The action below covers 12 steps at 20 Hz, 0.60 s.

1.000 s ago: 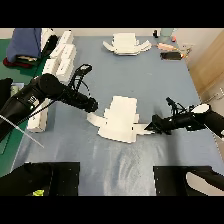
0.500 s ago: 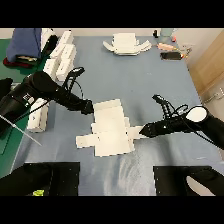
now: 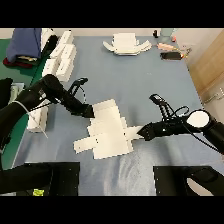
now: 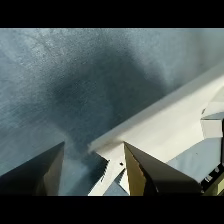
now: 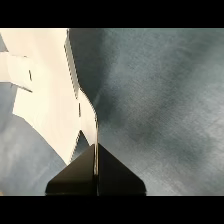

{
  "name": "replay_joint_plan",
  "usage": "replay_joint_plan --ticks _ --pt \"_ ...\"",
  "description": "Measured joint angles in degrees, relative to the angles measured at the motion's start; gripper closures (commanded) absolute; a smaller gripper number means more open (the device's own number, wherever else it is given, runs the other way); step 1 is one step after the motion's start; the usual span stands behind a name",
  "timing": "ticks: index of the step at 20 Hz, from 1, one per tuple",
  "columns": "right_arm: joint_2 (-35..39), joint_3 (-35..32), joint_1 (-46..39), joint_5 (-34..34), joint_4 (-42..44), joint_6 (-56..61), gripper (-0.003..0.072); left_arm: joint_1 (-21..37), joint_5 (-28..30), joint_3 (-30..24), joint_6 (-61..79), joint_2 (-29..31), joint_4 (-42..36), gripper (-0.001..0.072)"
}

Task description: Fold the box.

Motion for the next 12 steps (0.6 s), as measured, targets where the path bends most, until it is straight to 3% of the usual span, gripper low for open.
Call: replay_joint_plan --ticks 2,3,4,5,12 --pt "0.1 0.0 0.1 -0.1 -0.5 0.1 0.0685 0.1 -0.4 0.0 4.5 -2.9 -4.0 0.0145" --pt "0.1 0.0 0.2 -0.1 -0.9 0.3 0.0685 0.1 -0.9 0.0 7.0 -4.0 -6.0 0.0208" --pt "0.1 0.0 0.2 -0.1 -1.4 0.6 0.0685 0.1 -1.4 0.0 9.2 -4.8 -7.7 0.0327" --pt "0.1 0.0 0.2 -0.1 -2.0 1.0 0.0685 0.1 -1.9 0.0 11.5 -5.4 -9.2 0.0353" --pt "-0.9 -0.4 0.2 -0.8 -4.5 3.1 0.0685 0.1 -7.0 0.0 20.6 -6.7 -14.4 0.0354"
